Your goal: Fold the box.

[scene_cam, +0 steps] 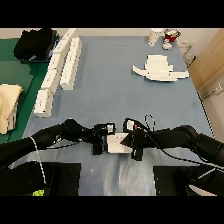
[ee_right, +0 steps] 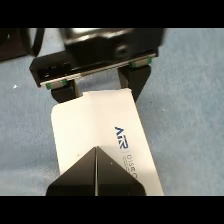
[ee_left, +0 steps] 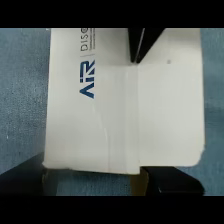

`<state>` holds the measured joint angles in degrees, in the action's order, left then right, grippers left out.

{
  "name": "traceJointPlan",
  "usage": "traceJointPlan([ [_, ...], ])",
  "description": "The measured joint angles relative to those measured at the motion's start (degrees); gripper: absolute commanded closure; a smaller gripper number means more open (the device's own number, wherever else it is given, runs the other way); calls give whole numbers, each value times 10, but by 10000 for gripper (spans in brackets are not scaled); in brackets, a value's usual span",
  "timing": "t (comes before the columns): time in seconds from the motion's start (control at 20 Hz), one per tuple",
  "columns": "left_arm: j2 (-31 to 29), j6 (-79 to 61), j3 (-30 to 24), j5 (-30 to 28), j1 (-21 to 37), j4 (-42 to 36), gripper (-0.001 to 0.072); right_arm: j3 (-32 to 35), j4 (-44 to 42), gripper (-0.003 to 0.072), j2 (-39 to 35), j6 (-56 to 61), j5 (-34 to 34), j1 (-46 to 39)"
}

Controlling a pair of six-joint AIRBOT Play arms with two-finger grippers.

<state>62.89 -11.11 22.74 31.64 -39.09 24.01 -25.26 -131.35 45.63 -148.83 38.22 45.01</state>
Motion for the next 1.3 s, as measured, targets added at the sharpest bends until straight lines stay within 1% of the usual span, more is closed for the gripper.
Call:
traceJointPlan([
  [0.05,0,0,0,0,0,0,307,6,4,560,-3,-7,-12,8],
  [0.1,0,0,0,0,0,0,308,10,10,379,-7,-14,-22,15],
  [0.15,0,0,0,0,0,0,307,14,14,313,-9,-23,-30,20],
  [0.2,0,0,0,0,0,0,308,16,18,308,-11,-33,-35,24],
  [0.25,0,0,0,0,0,0,308,17,20,233,-13,-47,-40,27],
  [0.3,0,0,0,0,0,0,308,19,21,208,-14,-61,-44,28],
  [0.7,0,0,0,0,0,0,308,21,27,211,13,-172,-74,33],
  [0.75,0,0,0,0,0,0,308,21,27,213,17,-178,-76,33],
  [0.8,0,0,0,0,0,0,308,21,28,253,21,-186,-78,33],
  [0.85,0,0,0,0,0,0,308,21,28,267,23,-192,-78,33],
  [1.05,0,0,0,-1,0,0,308,20,30,266,22,-207,-82,33],
  [1.3,0,1,0,-1,0,0,308,18,32,266,3,-212,-91,33],
])
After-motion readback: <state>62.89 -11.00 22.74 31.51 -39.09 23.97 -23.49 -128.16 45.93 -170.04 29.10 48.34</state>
